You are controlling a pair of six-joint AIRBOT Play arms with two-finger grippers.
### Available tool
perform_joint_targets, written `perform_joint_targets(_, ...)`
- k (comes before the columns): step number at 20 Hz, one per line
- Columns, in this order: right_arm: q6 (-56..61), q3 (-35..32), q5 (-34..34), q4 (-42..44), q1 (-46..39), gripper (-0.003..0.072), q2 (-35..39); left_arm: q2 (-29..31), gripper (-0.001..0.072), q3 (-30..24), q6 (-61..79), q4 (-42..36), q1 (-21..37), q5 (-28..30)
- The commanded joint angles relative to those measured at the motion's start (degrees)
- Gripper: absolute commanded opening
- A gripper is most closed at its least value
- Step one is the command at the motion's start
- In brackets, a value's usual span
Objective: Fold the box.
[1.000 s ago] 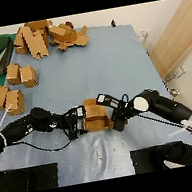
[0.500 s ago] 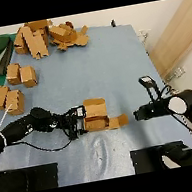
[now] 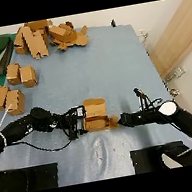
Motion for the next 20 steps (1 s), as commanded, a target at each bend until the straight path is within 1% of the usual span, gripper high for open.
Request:
perform_joint_targets(1,-4.3,-0.7,-2.7,5.7,-0.2,0.0003,-2.3,0.0,0.0457,0.0,0.0,0.0,0.0,0.0)
perform_joint_targets(5,-4.9,-0.5,-2.6,5.4,-0.3,0.0004,-2.2,0.0,0.0456,0.0,0.0,0.0,0.0,0.0)
perform_joint_targets(7,-4.5,0.7,-2.5,3.1,-0.3,0.0004,-0.8,0.0,0.0457,0.0,0.0,0.0,0.0,0.0)
perform_joint_targets(8,-2.9,1.2,-2.4,0.3,-0.4,0.0003,0.5,0.0,0.0457,0.0,0.0,0.0,0.0,0.0)
perform_joint_targets(10,3.9,1.3,-2.0,-9.4,-2.6,0.0003,2.7,0.0,0.0456,0.0,0.0,0.0,0.0,0.0)
perform_joint_targets(11,4.4,1.3,-1.1,-11.1,-3.9,0.0003,2.8,0.0,0.0456,0.0,0.0,0.0,0.0,0.0)
perform_joint_targets(13,3.7,1.3,-0.6,-11.3,-5.5,0.0003,2.4,0.0,0.0456,0.0,0.0,0.0,0.0,0.0)
perform_joint_targets(16,2.7,1.3,-1.2,-10.8,-5.2,0.0003,0.5,0.0,0.0456,0.0,0.0,0.0,0.0,0.0)
perform_joint_targets(20,-3.6,0.6,-2.7,-2.9,-5.2,0.0003,-3.7,0.0,0.0456,0.0,0.0,0.0,0.0,0.0)
